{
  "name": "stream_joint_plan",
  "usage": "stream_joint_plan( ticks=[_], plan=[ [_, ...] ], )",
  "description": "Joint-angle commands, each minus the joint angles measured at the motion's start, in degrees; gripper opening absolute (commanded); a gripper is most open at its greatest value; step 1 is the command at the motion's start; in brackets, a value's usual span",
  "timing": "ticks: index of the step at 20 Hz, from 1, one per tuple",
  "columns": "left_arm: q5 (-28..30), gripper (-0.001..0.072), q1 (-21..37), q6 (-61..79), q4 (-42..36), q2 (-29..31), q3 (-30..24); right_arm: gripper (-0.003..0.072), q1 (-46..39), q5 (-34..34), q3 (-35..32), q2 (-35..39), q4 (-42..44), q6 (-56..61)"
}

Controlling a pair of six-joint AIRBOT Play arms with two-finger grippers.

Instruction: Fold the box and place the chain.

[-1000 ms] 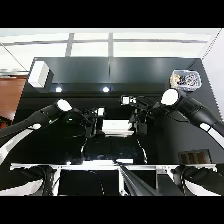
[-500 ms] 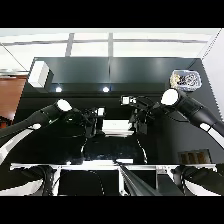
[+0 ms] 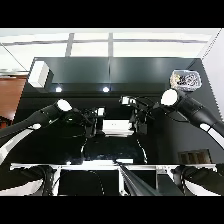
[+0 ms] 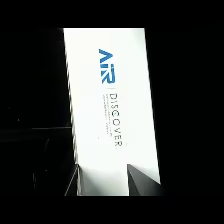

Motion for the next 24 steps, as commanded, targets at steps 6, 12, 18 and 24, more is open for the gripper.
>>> stream_joint_plan(
  ticks=[6, 12, 18, 24],
  plan=[
    [0.0, 0.0404, 0.0, 0.2, 0.1, 0.0, 0.0, 0.0369, -5.1, 11.2, 2.0, 4.0, 0.8, 24.6],
    [-0.1, 0.0404, 0.0, 0.2, 0.1, 0.0, 0.0, 0.0014, -7.9, 6.1, -10.1, 4.0, 31.9, 25.1],
    [-0.2, 0.0404, 0.0, 0.2, 0.1, 0.0, 0.0, 0.0014, -5.3, -8.3, -12.0, 1.0, 28.4, 33.6],
    [-0.2, 0.0404, 0.0, 0.2, 0.1, 0.0, 0.0, 0.0014, -2.9, -10.2, -12.0, -2.0, 19.8, 38.6]
  ],
)
